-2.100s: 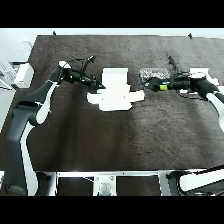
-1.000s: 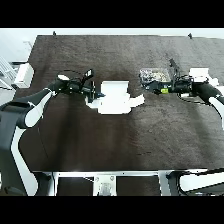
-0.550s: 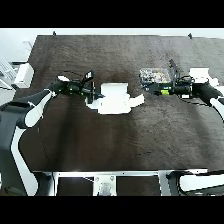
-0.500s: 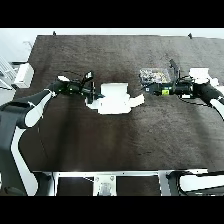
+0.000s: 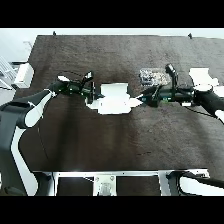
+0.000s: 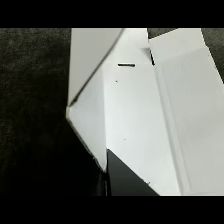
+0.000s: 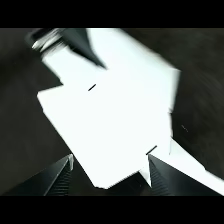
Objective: Fold the box and place the chain.
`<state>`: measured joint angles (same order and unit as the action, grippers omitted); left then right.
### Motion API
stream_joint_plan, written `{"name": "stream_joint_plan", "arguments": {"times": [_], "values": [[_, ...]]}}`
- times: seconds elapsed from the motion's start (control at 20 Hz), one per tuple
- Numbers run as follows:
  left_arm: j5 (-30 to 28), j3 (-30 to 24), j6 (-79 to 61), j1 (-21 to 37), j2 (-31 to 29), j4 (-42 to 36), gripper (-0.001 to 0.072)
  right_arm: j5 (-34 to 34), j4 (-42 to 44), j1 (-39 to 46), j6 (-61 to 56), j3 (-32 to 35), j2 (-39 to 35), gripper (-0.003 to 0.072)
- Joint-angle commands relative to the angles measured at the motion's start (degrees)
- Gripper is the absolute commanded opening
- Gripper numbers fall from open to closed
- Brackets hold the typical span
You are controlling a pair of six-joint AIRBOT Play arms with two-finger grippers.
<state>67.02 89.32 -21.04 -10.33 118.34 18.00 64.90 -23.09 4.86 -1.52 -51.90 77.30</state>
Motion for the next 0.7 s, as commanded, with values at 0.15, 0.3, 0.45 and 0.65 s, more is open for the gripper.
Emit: {"name": "stream_joint_plan", "arguments": {"times": [0.15, 0.3, 0.45, 0.65], "values": [[0.0, 0.0, 0.0, 0.0, 0.0, 0.0, 0.0020, -9.5, -8.7, -8.2, 21.8, 3.4, -0.7, 0.0615], [-0.1, 0.0, 0.0, 0.0, 0.0, 0.0, 0.0020, -17.3, -14.0, -14.0, 24.8, 4.2, -0.3, 0.0616], [0.0, 0.0, 0.0, 0.0, 0.0, 0.0, 0.0020, -21.7, -14.1, -17.5, 28.4, 4.2, 2.5, 0.0616], [-0.4, 0.0, 0.0, 0.0, 0.0, 0.0, 0.0020, -22.5, -13.1, -18.0, 28.8, 4.1, 4.6, 0.0616]]}}
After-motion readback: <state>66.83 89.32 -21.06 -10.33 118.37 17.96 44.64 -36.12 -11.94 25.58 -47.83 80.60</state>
